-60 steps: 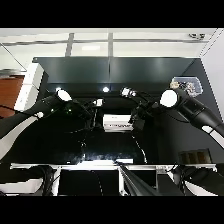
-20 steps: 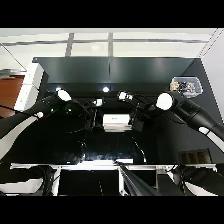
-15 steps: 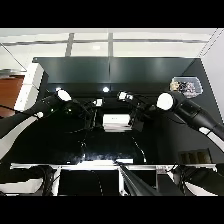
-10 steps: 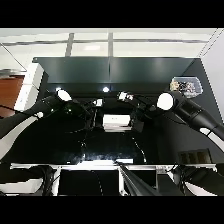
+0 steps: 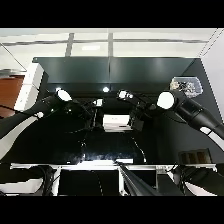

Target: Fold the box and place the chain.

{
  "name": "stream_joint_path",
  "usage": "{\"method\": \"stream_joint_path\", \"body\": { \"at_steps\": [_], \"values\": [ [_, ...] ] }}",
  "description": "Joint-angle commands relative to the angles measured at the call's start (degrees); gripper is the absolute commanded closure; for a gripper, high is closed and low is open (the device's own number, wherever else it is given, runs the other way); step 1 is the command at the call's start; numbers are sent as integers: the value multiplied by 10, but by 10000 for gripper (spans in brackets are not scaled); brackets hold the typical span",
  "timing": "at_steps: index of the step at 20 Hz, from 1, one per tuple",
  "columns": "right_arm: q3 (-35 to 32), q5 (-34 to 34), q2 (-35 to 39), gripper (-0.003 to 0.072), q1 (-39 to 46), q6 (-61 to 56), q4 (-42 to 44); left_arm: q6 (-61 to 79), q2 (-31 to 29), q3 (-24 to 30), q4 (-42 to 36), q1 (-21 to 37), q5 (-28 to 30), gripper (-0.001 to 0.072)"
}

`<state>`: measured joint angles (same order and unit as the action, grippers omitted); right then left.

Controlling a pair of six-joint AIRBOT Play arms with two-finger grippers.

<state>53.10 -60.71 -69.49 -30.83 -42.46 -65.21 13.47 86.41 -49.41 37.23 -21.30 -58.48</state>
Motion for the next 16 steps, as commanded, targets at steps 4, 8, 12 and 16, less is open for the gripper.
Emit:
{"method": "stream_joint_path", "body": {
  "at_steps": [4,8,12,16],
  "values": [
    [8,-2,1,284,0,-11,11,0,0,0,0,0,0,210],
    [24,-9,4,612,14,-103,18,0,0,0,0,0,0,210],
    [17,-29,4,664,80,-214,111,0,0,0,0,0,0,210],
    [-47,-17,3,664,129,-231,366,0,0,0,0,0,0,210]
  ]
}}
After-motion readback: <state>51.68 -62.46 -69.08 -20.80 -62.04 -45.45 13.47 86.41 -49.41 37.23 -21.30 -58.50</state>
